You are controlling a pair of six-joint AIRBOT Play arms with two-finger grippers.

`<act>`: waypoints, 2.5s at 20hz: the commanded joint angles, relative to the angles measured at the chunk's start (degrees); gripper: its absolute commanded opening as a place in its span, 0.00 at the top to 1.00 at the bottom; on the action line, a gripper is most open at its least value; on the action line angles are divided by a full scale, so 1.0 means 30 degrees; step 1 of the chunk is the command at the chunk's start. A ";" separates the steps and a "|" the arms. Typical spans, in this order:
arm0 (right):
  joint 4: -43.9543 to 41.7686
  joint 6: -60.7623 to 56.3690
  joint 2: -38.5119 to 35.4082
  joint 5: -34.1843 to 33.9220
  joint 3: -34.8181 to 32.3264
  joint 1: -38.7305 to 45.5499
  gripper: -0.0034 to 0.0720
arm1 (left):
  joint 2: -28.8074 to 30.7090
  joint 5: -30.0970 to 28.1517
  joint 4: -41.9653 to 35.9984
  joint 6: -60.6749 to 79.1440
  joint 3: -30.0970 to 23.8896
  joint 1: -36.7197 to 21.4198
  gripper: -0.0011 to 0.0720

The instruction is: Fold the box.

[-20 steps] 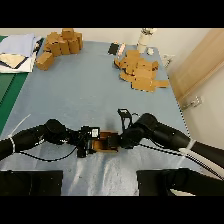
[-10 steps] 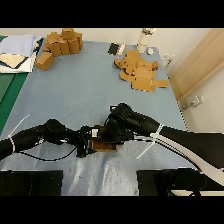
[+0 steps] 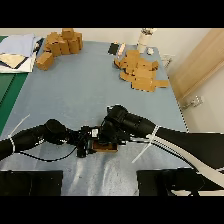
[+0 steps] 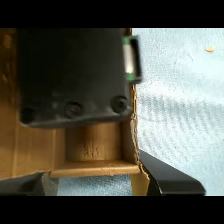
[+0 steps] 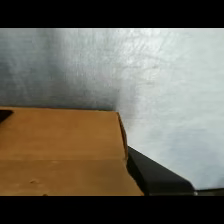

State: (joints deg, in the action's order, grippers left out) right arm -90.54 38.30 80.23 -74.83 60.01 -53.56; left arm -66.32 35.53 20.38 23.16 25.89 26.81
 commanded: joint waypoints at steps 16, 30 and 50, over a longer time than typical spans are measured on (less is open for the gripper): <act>0.5297 0.0714 -0.4495 -0.6827 -0.0007 0.0539 0.44 | 0.0000 0.0007 0.0000 -0.0036 0.0007 0.0000 0.34; -1.9577 3.4891 -0.1275 -0.0474 -0.3126 1.2174 0.95 | 0.0000 0.0007 0.0000 -0.0036 0.0007 0.0000 0.34; -0.3490 3.3004 -1.1781 1.4455 -1.0921 -0.1268 0.75 | 0.0000 0.0007 0.0000 -0.0036 0.0007 0.0000 0.34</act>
State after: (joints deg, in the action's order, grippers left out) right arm -110.61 139.48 46.50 -35.33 29.78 -54.04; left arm -66.32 35.55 20.36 23.03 25.89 26.81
